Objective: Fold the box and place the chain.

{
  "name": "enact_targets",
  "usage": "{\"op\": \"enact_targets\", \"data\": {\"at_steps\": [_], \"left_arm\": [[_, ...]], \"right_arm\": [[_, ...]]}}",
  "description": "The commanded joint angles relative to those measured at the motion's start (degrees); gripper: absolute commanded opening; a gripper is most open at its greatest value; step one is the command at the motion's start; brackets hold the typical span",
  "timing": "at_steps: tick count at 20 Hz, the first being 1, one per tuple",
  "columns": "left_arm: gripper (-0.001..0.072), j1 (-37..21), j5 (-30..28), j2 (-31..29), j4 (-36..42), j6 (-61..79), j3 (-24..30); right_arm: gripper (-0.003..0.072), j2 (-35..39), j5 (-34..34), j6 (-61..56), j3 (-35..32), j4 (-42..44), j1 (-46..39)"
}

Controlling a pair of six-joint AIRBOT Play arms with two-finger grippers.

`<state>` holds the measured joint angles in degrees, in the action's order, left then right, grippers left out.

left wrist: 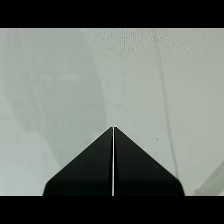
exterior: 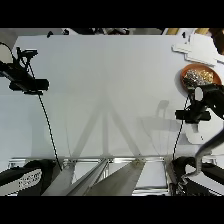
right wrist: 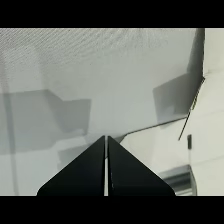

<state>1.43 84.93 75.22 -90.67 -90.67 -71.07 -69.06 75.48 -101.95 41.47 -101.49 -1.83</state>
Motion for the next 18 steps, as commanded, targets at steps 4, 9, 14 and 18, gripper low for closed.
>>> {"op": "enact_targets", "data": {"at_steps": [4, 9, 14, 18], "left_arm": [[0.0009, 0.0, 0.0, 0.0, 0.0, 0.0, 0.0], [0.0009, 0.0, 0.0, 0.0, 0.0, 0.0, 0.0], [0.0009, 0.0, 0.0, 0.0, 0.0, 0.0, 0.0], [0.0009, 0.0, 0.0, 0.0, 0.0, 0.0, 0.0]], "right_arm": [[0.0018, 0.0, 0.0, 0.0, 0.0, 0.0, 0.0], [0.0018, 0.0, 0.0, 0.0, 0.0, 0.0, 0.0], [0.0018, 0.0, 0.0, 0.0, 0.0, 0.0, 0.0], [0.0018, 0.0, -2.7, 0.0, 0.0, 0.2, 0.0]]}}
